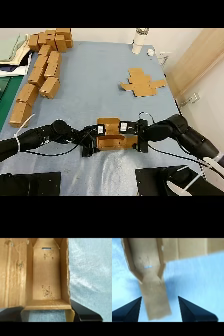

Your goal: Fold the box.

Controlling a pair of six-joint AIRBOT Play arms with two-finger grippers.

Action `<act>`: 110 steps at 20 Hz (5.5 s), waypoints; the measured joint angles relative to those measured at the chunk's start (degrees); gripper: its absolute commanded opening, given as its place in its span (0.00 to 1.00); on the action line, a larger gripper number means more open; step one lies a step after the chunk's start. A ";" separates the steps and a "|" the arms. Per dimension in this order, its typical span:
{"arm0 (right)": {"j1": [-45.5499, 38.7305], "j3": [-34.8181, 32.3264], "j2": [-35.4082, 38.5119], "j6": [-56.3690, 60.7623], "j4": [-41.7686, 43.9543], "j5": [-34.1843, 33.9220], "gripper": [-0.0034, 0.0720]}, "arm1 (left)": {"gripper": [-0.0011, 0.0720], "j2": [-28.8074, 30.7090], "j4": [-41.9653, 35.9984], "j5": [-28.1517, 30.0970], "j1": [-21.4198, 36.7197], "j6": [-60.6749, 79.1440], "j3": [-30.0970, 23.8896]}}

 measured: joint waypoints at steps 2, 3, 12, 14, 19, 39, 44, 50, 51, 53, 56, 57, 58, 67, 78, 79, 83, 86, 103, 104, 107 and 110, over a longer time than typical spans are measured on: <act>0.00 0.00 2.82 7.32 0.35 -3.76 0.99 | 0.74 0.00 0.02 0.00 0.00 -0.02 0.00; 0.00 0.00 4.04 12.00 1.86 -6.03 0.99 | 0.74 0.00 0.02 0.00 0.00 -0.02 0.00; 0.00 -0.09 6.95 47.21 19.47 -6.12 0.11 | 0.74 0.00 0.04 -0.02 0.00 -0.02 0.00; 0.00 0.20 5.81 51.69 20.96 -1.27 0.05 | 0.74 0.00 0.04 -0.04 0.00 -0.02 0.00; 0.00 6.56 -4.66 54.97 22.58 6.78 0.05 | 0.74 0.00 0.04 -0.02 -0.02 -0.02 0.00; 0.00 14.97 -26.16 51.84 19.61 7.80 0.05 | 0.74 0.00 0.04 -0.09 -0.02 0.00 0.02; 0.00 15.63 -14.71 50.53 12.26 4.17 0.05 | 0.74 0.00 0.02 -0.04 0.00 0.00 0.00; 0.04 8.59 -0.55 29.79 7.85 -9.57 0.65 | 0.74 0.00 0.02 -0.04 -0.02 -0.02 0.00; 0.04 6.45 0.85 26.32 7.21 -9.66 0.65 | 0.74 0.00 0.02 -0.04 0.00 0.00 0.00; 0.04 2.64 2.19 21.16 6.08 -7.58 0.69 | 0.74 0.00 0.02 -0.04 -0.02 0.00 0.00; 0.04 -1.16 1.73 14.86 5.46 -2.60 0.69 | 0.74 0.00 0.04 -0.02 0.00 0.00 0.00; 0.07 -1.95 1.16 12.59 5.40 -0.83 0.69 | 0.74 0.00 0.04 -0.02 -0.02 -0.02 0.00; 0.24 -2.47 0.57 10.45 5.33 1.25 0.69 | 0.74 0.00 0.04 -0.02 0.00 0.00 0.00; 5.09 -3.74 -6.12 0.37 9.99 11.72 0.23 | 0.74 0.00 0.04 0.00 0.00 0.00 0.00; 6.62 -3.80 -7.72 -8.72 15.19 16.68 0.68 | 0.74 0.00 0.04 0.00 0.00 0.00 0.00; 6.69 -3.80 -7.93 -9.16 15.78 16.79 0.69 | 0.74 0.00 0.04 0.02 0.00 0.00 0.00; 6.80 -3.82 -8.57 -10.05 17.44 16.94 0.85 | 0.74 0.00 0.07 0.04 0.00 0.02 0.00; 6.80 -3.82 -8.76 -10.29 17.86 16.92 0.85 | 0.74 0.00 0.07 0.02 0.00 0.02 0.00; 2.45 -1.31 2.67 53.94 -24.20 0.50 0.05 | 0.74 0.00 -0.02 -0.02 -0.02 -0.09 0.00; 0.59 -1.53 2.75 59.30 -25.73 -0.66 0.05 | 0.74 0.00 0.00 -0.02 0.00 -0.09 0.00; -3.74 -2.80 0.52 65.85 -21.44 -1.79 0.05 | 0.74 0.00 0.02 -0.02 -0.02 -0.04 0.00; -5.46 -3.69 -2.89 64.02 -10.91 -0.52 0.05 | 0.74 0.00 0.02 -0.02 0.00 0.02 0.00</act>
